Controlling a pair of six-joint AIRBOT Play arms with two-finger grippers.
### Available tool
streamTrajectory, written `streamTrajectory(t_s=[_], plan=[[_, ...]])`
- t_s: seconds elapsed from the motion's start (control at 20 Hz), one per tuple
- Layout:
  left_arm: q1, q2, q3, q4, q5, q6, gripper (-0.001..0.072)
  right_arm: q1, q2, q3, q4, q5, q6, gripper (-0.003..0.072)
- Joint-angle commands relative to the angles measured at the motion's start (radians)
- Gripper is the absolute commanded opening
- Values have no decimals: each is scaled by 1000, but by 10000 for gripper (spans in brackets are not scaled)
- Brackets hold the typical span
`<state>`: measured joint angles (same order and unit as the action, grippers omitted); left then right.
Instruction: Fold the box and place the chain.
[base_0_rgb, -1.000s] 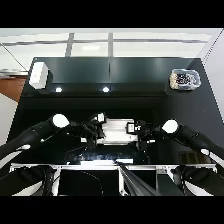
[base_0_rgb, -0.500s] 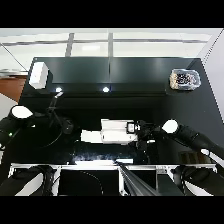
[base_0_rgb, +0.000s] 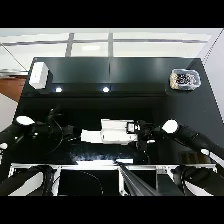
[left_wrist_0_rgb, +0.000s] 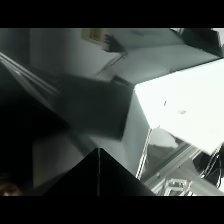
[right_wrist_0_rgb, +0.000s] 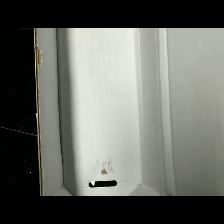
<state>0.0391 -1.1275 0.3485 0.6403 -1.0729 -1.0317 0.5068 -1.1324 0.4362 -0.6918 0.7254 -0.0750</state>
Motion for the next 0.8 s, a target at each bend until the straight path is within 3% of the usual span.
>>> streamTrajectory(t_s=[0.0, 0.15, 0.45, 0.5, 0.6, 0.65, 0.75], plan=[[-154, -48, -13, -84, 148, -20, 32, 0, 1, 1, 0, -8, 4, 404], [-229, -49, -12, -138, 181, -26, 33, 0, 1, 1, -1, -9, 4, 403], [-227, -49, 0, -241, 120, 123, 41, 0, 1, 1, 0, -16, 4, 403], [-227, -49, 12, -241, 101, 128, 157, 0, 1, 1, -1, -16, 5, 404], [-227, -49, 37, -229, 76, 131, 643, 0, 1, 1, -1, -15, 5, 403], [-226, -49, 47, -230, 64, 130, 719, 0, 1, 1, -1, -15, 5, 404], [-230, -49, 69, -232, 31, 130, 720, 0, 1, 1, -1, -15, 5, 403]])
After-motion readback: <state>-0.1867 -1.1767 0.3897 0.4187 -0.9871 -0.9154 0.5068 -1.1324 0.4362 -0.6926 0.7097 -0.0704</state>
